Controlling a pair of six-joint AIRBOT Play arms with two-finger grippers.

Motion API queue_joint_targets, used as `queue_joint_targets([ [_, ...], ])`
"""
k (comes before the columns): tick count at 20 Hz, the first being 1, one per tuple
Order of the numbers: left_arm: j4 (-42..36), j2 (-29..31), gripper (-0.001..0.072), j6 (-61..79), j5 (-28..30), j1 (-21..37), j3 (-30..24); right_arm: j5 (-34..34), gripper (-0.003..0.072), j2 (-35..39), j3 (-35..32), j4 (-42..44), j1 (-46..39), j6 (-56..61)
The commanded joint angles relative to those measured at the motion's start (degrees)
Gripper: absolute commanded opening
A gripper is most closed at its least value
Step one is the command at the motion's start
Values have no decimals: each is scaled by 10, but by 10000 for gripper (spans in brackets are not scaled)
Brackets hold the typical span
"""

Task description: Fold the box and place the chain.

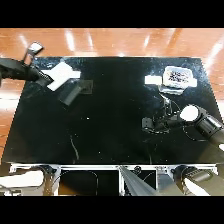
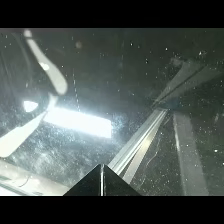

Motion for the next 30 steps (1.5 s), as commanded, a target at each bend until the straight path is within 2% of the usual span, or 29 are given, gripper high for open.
queue_joint_targets([
  [1, 0, -115, 16, -83, -5, 76, 130, -7, 31, 0, 0, 0, 0, 0],
  [5, -4, -227, 16, -168, -7, 122, 268, -9, 31, 0, 0, 4, 0, 0],
  [7, -20, -276, 17, -189, 35, 133, 322, -10, 31, 0, 0, 5, 0, 0],
  [9, -20, -314, 17, -197, 71, 132, 355, -14, 31, 0, 0, 7, 0, 0],
  [12, -13, -334, 32, -201, 98, 122, 366, -16, 31, 0, 0, 7, 0, 5],
  [13, -6, -334, 254, -214, 97, 122, 368, -14, 31, 0, 0, 8, 0, 5],
  [14, 7, -334, 627, -246, 99, 121, 377, -10, 31, 0, 0, 9, 0, 5],
  [18, 43, -319, 633, -282, 174, 120, 449, -7, 31, 0, 0, 8, 0, 4],
  [21, 43, -264, 632, -309, 182, 120, 441, -15, 31, 0, 0, 8, 0, -1],
  [23, 42, -232, 631, -331, 219, 120, 439, -14, 31, 1, 8, 5, 0, -8],
  [25, 13, -195, 626, -377, 242, 118, 427, -12, 31, 1, 41, -24, 0, -30],
  [26, -3, -171, 608, -398, 246, 113, 408, -10, 31, 1, 75, -65, 0, -24],
  [28, -8, -102, 605, -432, 252, 86, 326, 11, 31, 0, 161, -176, 0, 13],
  [29, -9, -50, 601, -438, 237, 64, 255, 31, 31, 0, 206, -232, 0, 22],
  [30, -7, 10, 554, -437, 202, 38, 169, 51, 31, -1, 247, -286, 0, 41],
])
